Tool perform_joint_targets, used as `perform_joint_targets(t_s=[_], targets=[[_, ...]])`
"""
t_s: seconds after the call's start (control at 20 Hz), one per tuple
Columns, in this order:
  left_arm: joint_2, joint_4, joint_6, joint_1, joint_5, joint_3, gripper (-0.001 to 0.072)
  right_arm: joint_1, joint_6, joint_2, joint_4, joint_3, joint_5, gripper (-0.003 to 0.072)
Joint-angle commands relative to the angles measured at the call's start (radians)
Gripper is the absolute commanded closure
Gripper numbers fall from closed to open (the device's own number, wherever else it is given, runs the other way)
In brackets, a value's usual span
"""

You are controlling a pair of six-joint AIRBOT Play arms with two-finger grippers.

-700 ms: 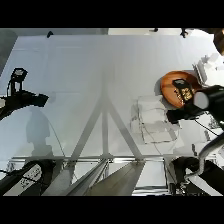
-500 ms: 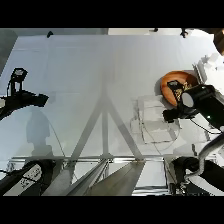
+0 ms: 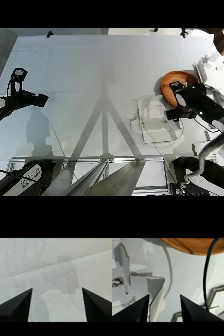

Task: Fold the box and place the chain.

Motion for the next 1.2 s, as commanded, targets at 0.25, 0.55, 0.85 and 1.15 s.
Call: perform_joint_targets(t_s=[0.25, 0.55, 0.85, 1.15], targets=[[0.001, 0.000, 0.000, 0.000, 0.000, 0.000, 0.0017, -0.013, 0.000, -0.049, -0.010, 0.000, -0.010, 0.0676], [0.001, 0.000, 0.000, 0.000, 0.000, 0.000, 0.0017, -0.012, -0.109, -0.040, 0.072, 0.027, 0.016, 0.0680], [0.001, 0.000, 0.000, 0.000, 0.000, 0.000, 0.0017, -0.012, -0.406, -0.039, 0.437, 0.040, -0.096, 0.0680], [0.001, 0.000, 0.000, 0.000, 0.000, 0.000, 0.0017, -0.013, -0.488, -0.022, 0.589, 0.040, -0.344, 0.0682]])
